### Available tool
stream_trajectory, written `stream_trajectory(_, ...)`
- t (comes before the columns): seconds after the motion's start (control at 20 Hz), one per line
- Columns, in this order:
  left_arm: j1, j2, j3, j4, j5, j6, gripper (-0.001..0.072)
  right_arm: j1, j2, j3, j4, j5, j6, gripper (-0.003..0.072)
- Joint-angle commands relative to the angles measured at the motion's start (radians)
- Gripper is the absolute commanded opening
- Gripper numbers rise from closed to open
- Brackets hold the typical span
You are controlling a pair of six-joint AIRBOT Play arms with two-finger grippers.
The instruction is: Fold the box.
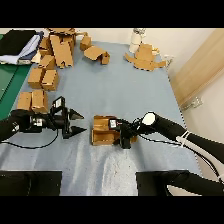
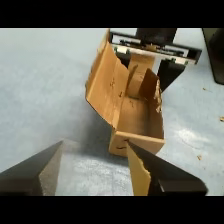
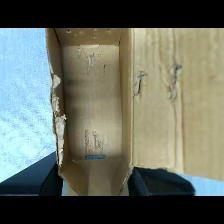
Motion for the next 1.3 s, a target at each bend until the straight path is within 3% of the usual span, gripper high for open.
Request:
stream_trajectory(0.0, -0.050, -0.006, -0.026, 0.036, 0.032, 0.057, 0.0602, 0.001, 0.000, 0.001, 0.000, 0.000, 0.000, 0.0457)
stream_trajectory(0.25, -0.187, -0.006, 0.011, 0.306, 0.179, -0.231, 0.0604, 0.001, 0.000, 0.001, -0.003, 0.000, 0.000, 0.0457)
stream_trajectory(0.45, -0.266, -0.006, 0.022, 0.306, 0.191, -0.270, 0.0604, 0.001, 0.000, 0.001, -0.003, 0.000, 0.000, 0.0457)
stream_trajectory(0.5, -0.290, -0.007, 0.022, 0.306, 0.211, -0.270, 0.0611, 0.001, 0.000, 0.001, -0.004, 0.000, 0.000, 0.0457)
stream_trajectory(0.55, -0.315, -0.007, 0.022, 0.301, 0.247, -0.271, 0.0690, 0.001, 0.000, 0.001, -0.003, 0.000, 0.000, 0.0457)
stream_trajectory(0.75, -0.381, -0.007, 0.022, 0.249, 0.377, -0.270, 0.0690, 0.001, 0.000, 0.001, -0.003, 0.000, 0.000, 0.0457)
stream_trajectory(1.25, -0.386, -0.007, 0.022, 0.219, 0.339, -0.270, 0.0689, 0.001, 0.000, 0.001, -0.003, 0.000, 0.000, 0.0457)
